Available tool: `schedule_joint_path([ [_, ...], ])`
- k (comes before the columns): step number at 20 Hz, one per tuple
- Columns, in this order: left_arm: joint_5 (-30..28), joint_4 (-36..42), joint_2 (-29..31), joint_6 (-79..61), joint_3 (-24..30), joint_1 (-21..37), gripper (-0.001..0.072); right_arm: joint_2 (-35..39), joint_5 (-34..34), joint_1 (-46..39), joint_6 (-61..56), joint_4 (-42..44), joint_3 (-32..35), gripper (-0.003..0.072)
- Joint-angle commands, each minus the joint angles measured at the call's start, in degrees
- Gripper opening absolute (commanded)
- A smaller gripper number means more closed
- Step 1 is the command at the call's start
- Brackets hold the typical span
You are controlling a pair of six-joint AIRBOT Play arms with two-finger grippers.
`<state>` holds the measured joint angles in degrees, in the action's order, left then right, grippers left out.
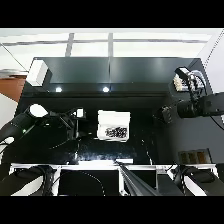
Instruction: Fold the box and place the chain.
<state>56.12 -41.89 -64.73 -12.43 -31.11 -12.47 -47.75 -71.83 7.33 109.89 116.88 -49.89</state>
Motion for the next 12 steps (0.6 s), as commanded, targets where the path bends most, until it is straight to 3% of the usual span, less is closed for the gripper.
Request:
schedule_joint_path([
  [1, 3.5, 4.9, -1.7, -6.6, 0.0, -0.1, 0.0682, 0.0, 0.0, 0.1, 0.0, 0.0, 0.0, 0.0694],
  [7, 3.6, 11.1, -4.0, -8.1, 0.0, -0.6, 0.0686, 0.0, 1.5, 0.1, 0.0, 0.0, 0.0, 0.0695],
  [12, 2.8, 11.0, -7.1, -9.1, 0.0, -2.4, 0.0690, 0.0, 1.5, 0.1, 0.0, 0.0, 0.0, 0.0694],
])
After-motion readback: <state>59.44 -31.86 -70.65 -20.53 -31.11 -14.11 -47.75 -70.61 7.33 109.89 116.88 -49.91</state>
